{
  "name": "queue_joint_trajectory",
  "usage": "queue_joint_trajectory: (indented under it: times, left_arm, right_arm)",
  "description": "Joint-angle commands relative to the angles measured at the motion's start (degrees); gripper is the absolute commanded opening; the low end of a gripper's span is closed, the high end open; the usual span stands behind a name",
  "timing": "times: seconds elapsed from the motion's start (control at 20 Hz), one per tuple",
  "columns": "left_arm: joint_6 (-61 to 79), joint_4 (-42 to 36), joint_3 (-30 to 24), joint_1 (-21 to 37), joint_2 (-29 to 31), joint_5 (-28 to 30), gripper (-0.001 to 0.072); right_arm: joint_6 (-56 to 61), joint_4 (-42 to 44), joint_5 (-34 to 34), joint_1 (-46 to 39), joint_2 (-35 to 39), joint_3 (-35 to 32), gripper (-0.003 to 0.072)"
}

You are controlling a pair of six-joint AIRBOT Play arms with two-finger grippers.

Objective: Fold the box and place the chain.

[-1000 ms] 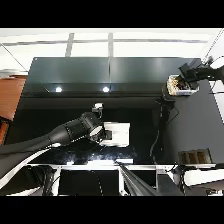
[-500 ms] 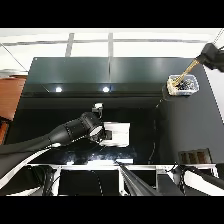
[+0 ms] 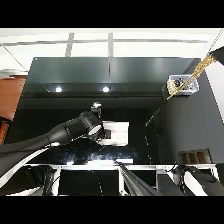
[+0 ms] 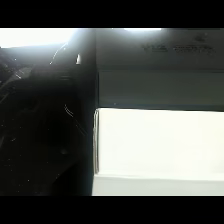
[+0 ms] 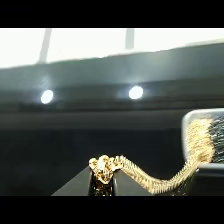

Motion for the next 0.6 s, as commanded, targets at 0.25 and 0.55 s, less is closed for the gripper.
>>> queue_joint_trajectory:
  times: [0.25, 0.55]
  left_arm:
    - [0.07, 0.17, 0.04, 0.02, 0.04, 0.15, 0.0031]
    - [0.07, 0.17, 0.04, 0.02, 0.04, 0.17, 0.0031]
  right_arm:
    - [-1.27, 8.63, 5.03, 4.68, 5.68, 1.25, 0.0023]
    - [-3.63, 20.61, 6.43, 5.64, 5.70, 3.48, 0.0023]
